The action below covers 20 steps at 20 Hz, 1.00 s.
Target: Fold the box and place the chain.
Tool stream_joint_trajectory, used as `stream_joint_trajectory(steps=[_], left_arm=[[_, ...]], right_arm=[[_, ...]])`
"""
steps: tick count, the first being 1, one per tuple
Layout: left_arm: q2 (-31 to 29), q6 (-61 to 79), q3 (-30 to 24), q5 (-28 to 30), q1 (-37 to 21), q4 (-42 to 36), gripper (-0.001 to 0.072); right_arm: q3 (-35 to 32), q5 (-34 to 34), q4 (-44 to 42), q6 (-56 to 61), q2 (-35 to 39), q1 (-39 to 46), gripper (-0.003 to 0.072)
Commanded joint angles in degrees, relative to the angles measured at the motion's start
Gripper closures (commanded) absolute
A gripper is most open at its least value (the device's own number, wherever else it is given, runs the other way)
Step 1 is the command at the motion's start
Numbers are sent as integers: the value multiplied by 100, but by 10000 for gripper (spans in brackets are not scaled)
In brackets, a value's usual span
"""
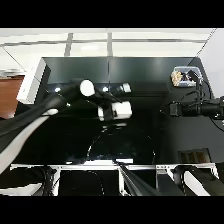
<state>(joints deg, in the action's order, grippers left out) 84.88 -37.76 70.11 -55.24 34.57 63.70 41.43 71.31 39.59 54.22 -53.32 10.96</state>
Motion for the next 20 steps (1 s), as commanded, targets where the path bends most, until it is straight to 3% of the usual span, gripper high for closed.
stream_joint_trajectory(steps=[1,4,8,10,16,18,20], left_arm=[[-619,-2240,-42,-817,-750,1121,479],[-1224,-3554,-553,-1390,-1764,1641,479],[-2151,-3792,-2031,-1451,-3451,1797,478],[-2334,-3943,-2531,-1589,-4409,2166,478],[-2330,-3722,-2479,-1438,-7066,2597,478],[-2330,-3198,-2476,-1091,-7528,2341,465],[-2323,-2341,-2476,-719,-7595,1873,464]], right_arm=[[-4,4,-4,2,2,0,657],[-4,0,0,-2,2,0,657],[-4,0,9,0,2,0,657],[-4,46,-35,2,2,-4,657],[-4,2,-31,4,2,-13,657],[-4,2,-28,4,2,-11,657],[-4,0,-31,7,2,-11,657]])
